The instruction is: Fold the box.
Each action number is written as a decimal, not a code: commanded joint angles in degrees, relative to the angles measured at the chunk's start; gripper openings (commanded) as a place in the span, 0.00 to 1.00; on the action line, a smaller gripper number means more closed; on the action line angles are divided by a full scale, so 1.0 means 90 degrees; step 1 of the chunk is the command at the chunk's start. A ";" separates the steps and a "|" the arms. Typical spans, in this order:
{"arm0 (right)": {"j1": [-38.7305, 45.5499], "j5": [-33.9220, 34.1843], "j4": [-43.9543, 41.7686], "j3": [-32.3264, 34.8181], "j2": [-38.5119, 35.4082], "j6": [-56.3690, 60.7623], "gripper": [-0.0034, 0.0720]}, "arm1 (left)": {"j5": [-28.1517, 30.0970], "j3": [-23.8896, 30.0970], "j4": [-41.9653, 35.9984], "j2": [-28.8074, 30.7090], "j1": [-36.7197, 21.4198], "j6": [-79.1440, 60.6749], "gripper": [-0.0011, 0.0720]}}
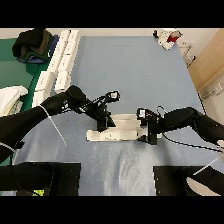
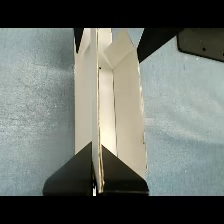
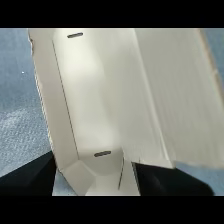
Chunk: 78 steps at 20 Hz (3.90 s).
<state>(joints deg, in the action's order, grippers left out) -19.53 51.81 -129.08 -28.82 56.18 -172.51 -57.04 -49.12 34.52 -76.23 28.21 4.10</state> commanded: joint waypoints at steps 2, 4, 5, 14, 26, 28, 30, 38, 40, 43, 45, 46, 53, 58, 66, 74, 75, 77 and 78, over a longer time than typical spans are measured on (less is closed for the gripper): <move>-0.0308 -0.0216 0.0049 0.0005 0.0381 0.0000 0.97 | 0.0000 -0.0002 0.0000 -0.0002 0.0002 -0.0002 0.03; -0.0364 -0.0214 0.0289 0.0002 0.0452 0.0000 0.94 | 0.0002 -0.0005 0.0000 -0.0002 0.0002 -0.0002 0.03; -0.0372 -0.0214 0.0415 0.0005 0.0457 -0.0002 0.90 | 0.0002 -0.0005 0.0000 0.0000 0.0002 -0.0002 0.03; -0.0384 -0.0464 0.0532 0.0068 0.0469 -0.0002 0.90 | 0.0002 -0.0005 0.0000 -0.0002 0.0002 0.0000 0.03; -0.0384 -0.0539 0.0532 0.0095 0.0464 0.0000 0.59 | 0.0002 -0.0005 0.0000 0.0000 0.0002 -0.0002 0.03; -0.0384 -0.0539 0.0532 0.0095 0.0461 0.0000 0.67 | 0.0000 -0.0005 0.0000 0.0000 0.0002 -0.0002 0.03; -0.0384 -0.0539 0.0529 0.0092 0.0447 -0.0002 0.76 | 0.0000 -0.0002 0.0000 0.0000 0.0002 -0.0002 0.03; -0.0459 -0.0537 0.0413 0.0092 0.0294 0.0000 0.84 | 0.0002 -0.0002 0.0000 0.0000 0.0002 -0.0002 0.03; -0.0454 -0.0537 0.0413 0.0095 0.0216 0.0000 0.85 | 0.0002 -0.0002 0.0000 -0.0002 0.0002 -0.0002 0.03; -0.0452 -0.0566 0.0410 0.0104 0.0243 0.0002 0.99 | 0.0002 -0.0002 0.0000 0.0000 0.0002 -0.0002 0.03; -0.0452 -0.0602 0.0410 0.0117 0.0306 0.0000 0.99 | 0.0000 -0.0005 0.0000 -0.0002 0.0002 -0.0002 0.03; -0.0452 -0.0622 0.0410 0.0146 0.0328 0.0002 0.99 | 0.0000 -0.0002 0.0000 0.0000 0.0002 -0.0002 0.03; -0.0452 -0.0775 0.0415 0.0279 0.0350 0.0000 0.75 | 0.0000 -0.0002 0.0000 0.0000 0.0002 -0.0002 0.03; -0.0452 -0.0760 0.0415 0.0279 0.0350 0.0002 0.72 | 0.0000 -0.0005 0.0000 -0.0002 0.0002 -0.0002 0.03; -0.0452 -0.0748 0.0413 0.0274 0.0350 0.0002 0.72 | 0.0002 -0.0002 0.0000 -0.0002 0.0002 0.0000 0.03; -0.0452 -0.0750 0.0413 0.0274 0.0350 0.0002 0.72 | 0.0000 -0.0005 -0.0002 -0.0002 0.0005 -0.0005 0.03; -0.0452 -0.0750 0.0415 0.0274 0.0350 0.0000 0.72 | 0.0000 -0.0005 -0.0002 0.0000 0.0002 -0.0005 0.03; -0.0452 -0.0748 0.0413 0.0274 0.0347 0.0002 0.72 | 0.0000 -0.0005 -0.0002 -0.0002 0.0005 -0.0002 0.03; -0.0452 -0.0750 0.0413 0.0274 0.0350 0.0002 0.72 | 0.0002 -0.0002 0.0000 -0.0002 0.0002 -0.0005 0.03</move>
<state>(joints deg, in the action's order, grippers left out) -23.57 45.06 -125.36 -26.35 59.29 -172.51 -57.04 -49.10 34.50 -76.23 28.21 4.08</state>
